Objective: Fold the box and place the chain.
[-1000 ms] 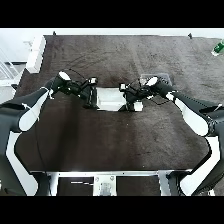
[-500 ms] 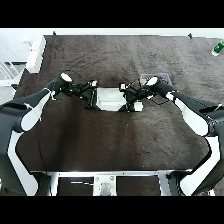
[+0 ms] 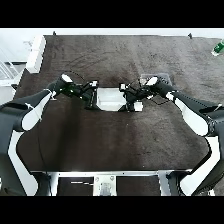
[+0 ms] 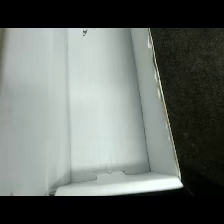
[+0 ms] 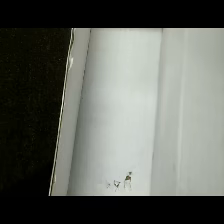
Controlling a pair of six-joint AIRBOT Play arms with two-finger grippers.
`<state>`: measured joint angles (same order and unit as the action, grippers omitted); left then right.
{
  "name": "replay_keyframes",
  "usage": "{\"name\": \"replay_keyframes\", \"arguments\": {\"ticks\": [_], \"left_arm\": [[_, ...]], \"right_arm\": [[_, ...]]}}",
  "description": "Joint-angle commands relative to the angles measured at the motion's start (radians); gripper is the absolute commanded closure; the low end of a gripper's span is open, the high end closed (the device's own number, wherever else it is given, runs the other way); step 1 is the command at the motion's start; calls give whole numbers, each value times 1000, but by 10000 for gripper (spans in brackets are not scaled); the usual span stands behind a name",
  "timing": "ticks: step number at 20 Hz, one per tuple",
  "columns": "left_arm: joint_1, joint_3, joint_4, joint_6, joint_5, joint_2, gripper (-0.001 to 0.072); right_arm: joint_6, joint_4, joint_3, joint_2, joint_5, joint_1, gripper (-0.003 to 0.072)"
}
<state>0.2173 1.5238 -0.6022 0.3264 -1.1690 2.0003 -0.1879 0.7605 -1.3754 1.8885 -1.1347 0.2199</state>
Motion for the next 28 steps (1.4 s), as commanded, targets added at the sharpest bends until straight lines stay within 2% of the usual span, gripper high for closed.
{"name": "replay_keyframes", "arguments": {"ticks": [1, 3, 12, 28], "left_arm": [[-1, 0, 45, 30, 3, 6, -10], [-5, 0, 89, 61, 6, 21, -3], [-6, 0, 102, 120, 32, 28, -1], [-6, -7, 138, 122, 18, 30, 1]], "right_arm": [[1, 0, 0, 0, 0, 1, 191], [1, 0, 0, 0, 0, 1, 192], [1, 0, 0, 0, 0, 1, 191], [1, 0, 0, 0, 0, 1, 191]]}}
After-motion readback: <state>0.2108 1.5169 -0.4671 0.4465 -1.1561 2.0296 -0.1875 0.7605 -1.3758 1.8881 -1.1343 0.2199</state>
